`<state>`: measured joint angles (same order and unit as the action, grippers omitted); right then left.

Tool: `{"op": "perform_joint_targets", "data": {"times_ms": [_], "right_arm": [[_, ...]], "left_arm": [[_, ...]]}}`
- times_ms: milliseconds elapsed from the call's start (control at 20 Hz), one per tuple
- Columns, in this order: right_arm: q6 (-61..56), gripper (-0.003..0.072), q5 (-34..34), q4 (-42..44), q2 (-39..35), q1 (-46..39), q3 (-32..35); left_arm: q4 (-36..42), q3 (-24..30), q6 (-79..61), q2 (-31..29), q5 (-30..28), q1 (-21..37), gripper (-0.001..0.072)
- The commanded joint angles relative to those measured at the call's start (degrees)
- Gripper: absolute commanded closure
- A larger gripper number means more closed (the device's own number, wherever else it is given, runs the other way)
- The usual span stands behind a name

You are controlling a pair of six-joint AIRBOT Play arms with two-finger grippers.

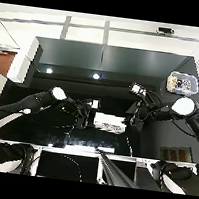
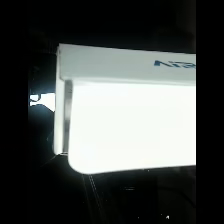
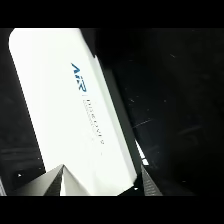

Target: Fold the box and place the chain.

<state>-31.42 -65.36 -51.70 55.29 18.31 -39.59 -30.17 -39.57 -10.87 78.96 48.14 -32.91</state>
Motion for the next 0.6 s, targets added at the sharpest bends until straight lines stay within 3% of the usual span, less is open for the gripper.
{"op": "perform_joint_targets", "data": {"times_ms": [0,200,250,300,500,550], "right_arm": [[0.37,0.0261,-1.79,0.90,-0.02,0.04,0.02],[0.13,0.0275,-1.95,0.90,-0.02,0.09,0.31],[-0.37,0.0344,-1.92,0.81,-0.02,0.70,0.85],[-0.57,0.0346,-1.38,0.83,-0.02,1.66,1.60],[-3.65,0.0361,4.33,0.37,-0.02,6.27,3.26],[-3.76,0.0447,5.07,0.37,-0.02,6.73,3.34]], "left_arm": [[-0.02,-0.02,-0.02,0.04,0.00,0.00,0.0267],[-0.02,-0.02,-0.02,0.04,0.00,0.00,0.0268],[-0.02,-0.02,-0.02,0.04,0.00,0.00,0.0267],[0.00,-0.02,-0.02,0.04,0.00,0.00,0.0267],[-0.02,-0.02,-0.02,0.04,0.00,0.00,0.0267],[-0.02,-0.02,-0.02,0.04,0.02,0.00,0.0267]]}}
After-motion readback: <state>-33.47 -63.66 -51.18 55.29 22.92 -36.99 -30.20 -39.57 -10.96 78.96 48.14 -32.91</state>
